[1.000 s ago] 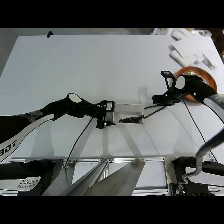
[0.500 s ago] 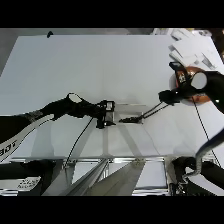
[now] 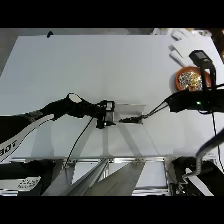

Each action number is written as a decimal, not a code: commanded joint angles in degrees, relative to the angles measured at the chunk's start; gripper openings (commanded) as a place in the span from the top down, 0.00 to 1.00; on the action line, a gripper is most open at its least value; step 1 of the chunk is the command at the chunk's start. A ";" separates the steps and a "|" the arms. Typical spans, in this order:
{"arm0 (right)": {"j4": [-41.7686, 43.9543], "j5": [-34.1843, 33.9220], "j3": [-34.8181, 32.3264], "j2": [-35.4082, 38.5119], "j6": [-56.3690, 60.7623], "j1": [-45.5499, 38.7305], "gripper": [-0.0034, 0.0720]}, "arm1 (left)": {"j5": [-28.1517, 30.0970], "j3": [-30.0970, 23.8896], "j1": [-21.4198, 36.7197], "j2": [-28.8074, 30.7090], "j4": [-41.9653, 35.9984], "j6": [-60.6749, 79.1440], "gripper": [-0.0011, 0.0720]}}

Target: Fold the box and place the chain.

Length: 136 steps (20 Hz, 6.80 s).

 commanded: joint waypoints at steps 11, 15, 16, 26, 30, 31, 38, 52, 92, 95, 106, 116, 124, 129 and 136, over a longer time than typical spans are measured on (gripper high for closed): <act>33.03 -7.80 -0.66 4.83 -16.24 0.55 0.93 | 0.00 0.04 0.04 0.02 0.02 0.00 0.71; 34.21 -7.72 -5.73 3.56 -19.37 0.55 0.93 | 0.00 0.04 0.04 0.02 0.02 0.00 0.71; 34.07 -7.69 -7.61 3.10 -20.59 0.55 0.93 | 0.00 0.04 0.04 0.02 0.02 0.00 0.71; 31.08 -11.23 -18.14 -6.62 -26.84 5.44 0.93 | 0.00 0.04 0.04 0.02 0.02 0.00 0.71; 27.32 -15.50 -18.12 -9.31 -24.48 7.48 0.86 | 0.00 0.04 0.04 0.02 0.02 0.00 0.71; 27.12 -16.17 -18.10 -9.35 -24.50 7.48 0.86 | 0.00 0.04 0.04 0.02 0.02 0.00 0.71; 15.32 -9.22 -6.38 -9.35 -15.76 7.48 0.59 | 0.00 0.04 0.04 0.02 0.02 0.00 0.71; -4.28 -7.78 -1.79 -22.80 -0.46 -3.02 0.91 | 0.02 0.04 0.04 0.02 0.02 0.00 0.71; -18.97 -16.96 -2.97 -39.43 11.72 -0.48 0.72 | 0.00 0.04 0.04 0.02 0.02 0.00 0.71; -16.96 -15.96 -2.97 -38.07 11.30 -0.46 0.72 | 0.00 0.04 0.04 0.02 0.02 0.00 0.71; -13.20 -17.00 -8.94 -34.23 11.15 -0.42 0.71 | 0.00 0.04 0.04 0.02 0.02 0.00 0.71; -13.27 -20.87 -8.94 -34.32 11.54 -0.42 0.64 | 0.00 0.04 0.04 0.02 0.02 0.00 0.71; -14.34 -21.24 -8.94 -35.21 11.61 -0.42 0.65 | 0.00 0.04 0.04 0.02 0.02 0.00 0.71; -14.56 -20.63 -8.94 -37.16 11.52 -0.42 0.67 | 0.00 0.02 0.04 0.02 0.02 0.00 0.71; -14.53 -19.08 -8.92 -33.99 10.80 -0.42 0.93 | 0.02 0.04 0.04 0.02 0.02 0.00 0.71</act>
